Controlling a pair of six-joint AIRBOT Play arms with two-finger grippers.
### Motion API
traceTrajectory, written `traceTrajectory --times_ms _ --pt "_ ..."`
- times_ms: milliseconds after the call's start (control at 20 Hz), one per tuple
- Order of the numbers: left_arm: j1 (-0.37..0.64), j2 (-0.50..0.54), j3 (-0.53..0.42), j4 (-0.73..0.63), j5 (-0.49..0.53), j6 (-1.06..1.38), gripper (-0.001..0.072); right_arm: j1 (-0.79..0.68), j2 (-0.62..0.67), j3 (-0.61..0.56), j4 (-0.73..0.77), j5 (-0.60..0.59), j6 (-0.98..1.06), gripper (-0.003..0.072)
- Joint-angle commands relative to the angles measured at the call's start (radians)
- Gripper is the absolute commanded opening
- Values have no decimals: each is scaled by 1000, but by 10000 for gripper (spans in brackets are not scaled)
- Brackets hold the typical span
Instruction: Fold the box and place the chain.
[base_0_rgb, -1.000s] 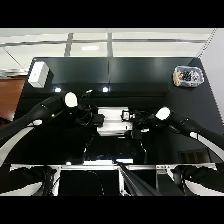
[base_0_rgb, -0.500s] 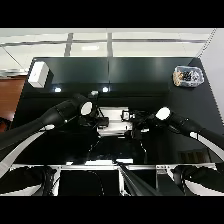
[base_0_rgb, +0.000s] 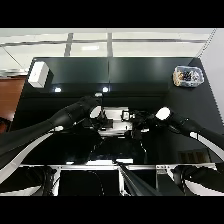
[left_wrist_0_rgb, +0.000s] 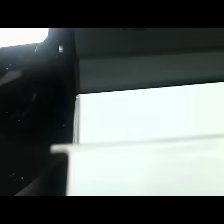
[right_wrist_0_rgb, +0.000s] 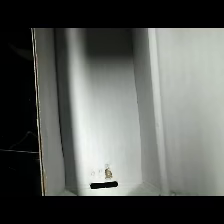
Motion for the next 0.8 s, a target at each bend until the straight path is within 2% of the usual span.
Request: traceTrajectory --times_ms 0,250,300,400,550,600,650,700,750 --pt "-9 -11 14 6 -17 -8 251 0 0 0 0 0 0 127" --pt "0 -11 14 6 -33 -3 248 0 0 0 0 0 0 127" --pt "2 -11 14 6 -36 -2 145 0 0 0 0 0 0 127" --pt "2 -10 14 6 -38 3 23 0 0 0 0 0 0 127" --pt "2 -10 14 6 -38 4 26 0 0 0 0 0 0 127" --pt "2 -10 14 6 -40 4 52 0 0 0 0 0 0 127" --pt "2 -10 15 6 -46 4 197 0 0 0 0 0 0 127" --pt "2 -10 15 6 -47 4 388 0 0 0 0 0 0 127" --pt "2 -9 15 7 -46 4 432 0 0 0 0 0 0 127"
